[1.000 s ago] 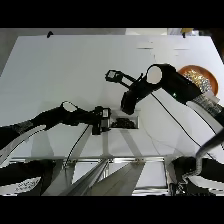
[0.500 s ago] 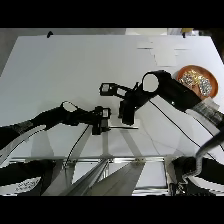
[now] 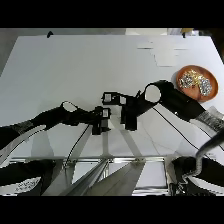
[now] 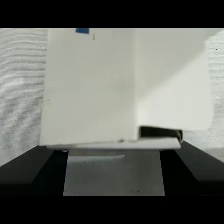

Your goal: Fold the box and place the chain.

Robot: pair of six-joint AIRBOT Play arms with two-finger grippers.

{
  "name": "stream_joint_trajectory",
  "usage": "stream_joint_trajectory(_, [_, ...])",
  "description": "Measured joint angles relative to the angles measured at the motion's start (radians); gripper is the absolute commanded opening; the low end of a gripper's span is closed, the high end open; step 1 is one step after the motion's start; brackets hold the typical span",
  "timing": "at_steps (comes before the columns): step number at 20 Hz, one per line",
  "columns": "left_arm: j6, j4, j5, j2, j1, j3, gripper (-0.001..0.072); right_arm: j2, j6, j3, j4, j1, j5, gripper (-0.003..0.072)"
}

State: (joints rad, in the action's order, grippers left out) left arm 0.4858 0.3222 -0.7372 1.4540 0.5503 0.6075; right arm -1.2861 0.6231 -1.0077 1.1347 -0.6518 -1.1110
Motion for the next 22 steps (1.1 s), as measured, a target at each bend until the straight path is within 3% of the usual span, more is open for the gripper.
stream_joint_trajectory(11, [-0.001, -0.001, 0.001, 0.000, 0.000, 0.000, 0.0136, 0.034, -0.003, 0.034, 0.042, 0.000, 0.064, 0.0126])
stream_joint_trajectory(22, [0.000, -0.001, 0.003, 0.000, 0.000, 0.000, 0.0136, 0.035, -0.004, 0.072, 0.035, -0.007, 0.089, 0.0124])
